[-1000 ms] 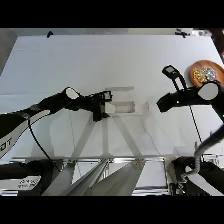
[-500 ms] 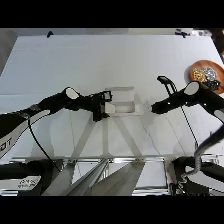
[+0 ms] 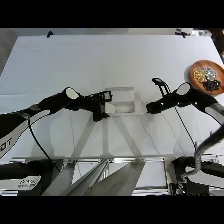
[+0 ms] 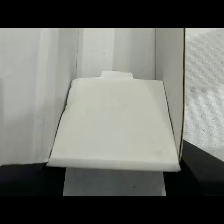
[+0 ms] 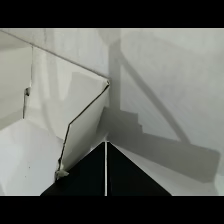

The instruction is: Fold the box and place the chain.

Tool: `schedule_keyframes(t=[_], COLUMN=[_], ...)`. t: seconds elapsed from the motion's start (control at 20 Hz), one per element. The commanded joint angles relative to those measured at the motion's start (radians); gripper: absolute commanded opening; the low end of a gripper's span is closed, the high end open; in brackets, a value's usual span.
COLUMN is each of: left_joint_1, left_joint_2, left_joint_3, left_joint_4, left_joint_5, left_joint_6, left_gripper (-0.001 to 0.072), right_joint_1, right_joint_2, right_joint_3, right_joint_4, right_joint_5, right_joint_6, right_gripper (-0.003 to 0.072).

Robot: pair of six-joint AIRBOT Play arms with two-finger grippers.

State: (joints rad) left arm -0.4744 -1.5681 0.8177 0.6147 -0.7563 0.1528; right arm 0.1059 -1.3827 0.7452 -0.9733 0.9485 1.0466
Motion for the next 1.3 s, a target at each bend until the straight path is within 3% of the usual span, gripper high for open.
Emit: schedule_keyframes(t=[0.0,0.7,1.25], left_joint_1=[-0.001,-0.001,-0.001], left_joint_2=[0.0,0.0,0.0], left_joint_3=[0.001,0.001,0.001], left_joint_4=[0.0,0.0,0.0], left_joint_5=[0.0,0.0,0.0], left_joint_6=[0.0,0.0,0.0], left_gripper=[0.0508,0.0508,0.0508], right_joint_1=[0.001,0.054,0.043], right_joint_2=[-0.004,-0.046,0.038], right_joint_3=[0.0,0.0,0.0], right_joint_4=[0.051,0.091,0.092], right_joint_5=[-0.027,-0.037,0.011], right_joint_6=[-0.034,-0.061,-0.087], right_gripper=[0.0012,0.0012,0.0012])
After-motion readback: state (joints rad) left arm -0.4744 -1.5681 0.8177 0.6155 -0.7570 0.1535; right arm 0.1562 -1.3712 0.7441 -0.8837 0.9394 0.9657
